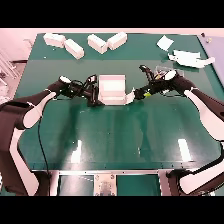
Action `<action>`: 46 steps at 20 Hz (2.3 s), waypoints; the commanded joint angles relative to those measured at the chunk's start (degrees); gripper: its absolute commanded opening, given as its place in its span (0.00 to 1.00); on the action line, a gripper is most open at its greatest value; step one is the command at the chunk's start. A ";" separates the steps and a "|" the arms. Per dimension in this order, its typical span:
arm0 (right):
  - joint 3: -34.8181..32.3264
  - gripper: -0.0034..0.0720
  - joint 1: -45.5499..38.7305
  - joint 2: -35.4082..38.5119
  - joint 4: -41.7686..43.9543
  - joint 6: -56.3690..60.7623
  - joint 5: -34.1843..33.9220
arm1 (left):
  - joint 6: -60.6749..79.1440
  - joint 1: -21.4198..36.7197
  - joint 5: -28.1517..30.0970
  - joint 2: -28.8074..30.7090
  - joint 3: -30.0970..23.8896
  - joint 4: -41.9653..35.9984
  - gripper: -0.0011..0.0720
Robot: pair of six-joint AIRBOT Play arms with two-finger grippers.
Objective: Fold the box and place the chain.
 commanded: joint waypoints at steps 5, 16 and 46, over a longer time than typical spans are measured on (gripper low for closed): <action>0.55 0.05 1.86 0.44 4.63 -0.20 0.09 | 0.00 0.02 0.02 0.02 0.00 0.02 0.87; 1.95 0.26 2.84 2.23 2.19 1.81 0.52 | 0.00 0.02 0.02 0.02 0.00 0.00 0.87; 4.11 0.65 2.84 1.60 2.27 3.34 5.22 | 0.00 0.02 -0.04 0.02 0.00 0.00 0.87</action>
